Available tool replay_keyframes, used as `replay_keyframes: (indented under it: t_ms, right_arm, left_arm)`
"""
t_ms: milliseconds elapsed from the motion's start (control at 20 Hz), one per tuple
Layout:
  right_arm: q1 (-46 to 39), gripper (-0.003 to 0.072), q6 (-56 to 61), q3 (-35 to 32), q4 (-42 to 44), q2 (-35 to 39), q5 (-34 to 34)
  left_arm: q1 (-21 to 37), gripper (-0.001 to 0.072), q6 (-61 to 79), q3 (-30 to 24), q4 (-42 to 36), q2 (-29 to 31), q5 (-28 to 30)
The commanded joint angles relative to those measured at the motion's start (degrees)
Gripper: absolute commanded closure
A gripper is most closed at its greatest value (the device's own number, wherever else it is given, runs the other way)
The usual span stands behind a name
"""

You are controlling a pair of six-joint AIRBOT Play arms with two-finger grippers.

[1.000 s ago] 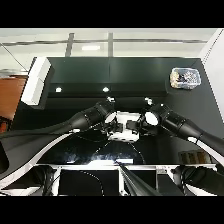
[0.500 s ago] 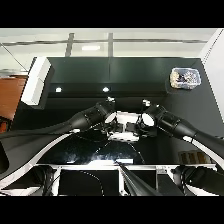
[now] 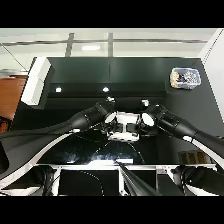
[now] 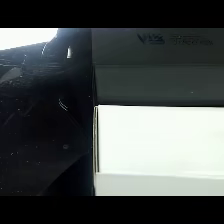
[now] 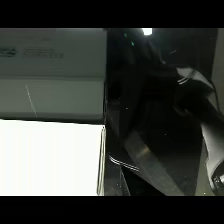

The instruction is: Fold the box and place the chain.

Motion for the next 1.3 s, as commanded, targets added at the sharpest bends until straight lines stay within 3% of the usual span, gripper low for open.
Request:
replay_keyframes:
  t_ms: [0, 550, 650, 750, 800, 900, 1050, 1250]
  right_arm:
    - [0.00, 0.0411, -0.61, 0.24, -0.61, 0.76, 0.00]
    - [-0.09, 0.0423, -1.64, 0.20, -1.33, 1.88, -1.70]
    - [-0.07, 0.0610, -1.68, 0.20, -1.31, 1.31, -1.81]
    - [-0.07, 0.0636, -1.70, 0.20, -1.36, 1.27, -1.90]
    - [-0.09, 0.0623, -1.70, 0.22, -1.36, 1.29, -1.88]
    - [-0.11, 0.0263, -1.68, 0.22, -1.33, 1.66, -1.53]
    - [-0.11, 0.0230, -6.19, 0.22, -1.44, 5.53, 0.74]
    - [-0.11, 0.0230, -12.20, 0.22, -2.80, 17.81, 6.56]
  left_arm:
    - [0.02, 0.0678, 0.09, 0.00, -0.22, -0.04, -0.17]
    - [0.02, 0.0678, 0.87, 0.00, -0.15, -0.04, 0.04]
    - [0.02, 0.0677, 0.87, 0.00, -0.15, -0.04, 0.02]
    - [0.02, 0.0678, 0.87, 0.00, -0.15, -0.04, 0.02]
    - [0.02, 0.0678, 0.87, 0.00, -0.13, -0.04, 0.02]
    - [0.02, 0.0678, 0.87, 0.00, -0.07, -0.04, 0.07]
    - [0.02, 0.0679, 0.87, 0.00, -0.11, -0.04, 0.04]
    - [0.02, 0.0679, 0.87, 0.00, -0.09, -0.04, 0.09]
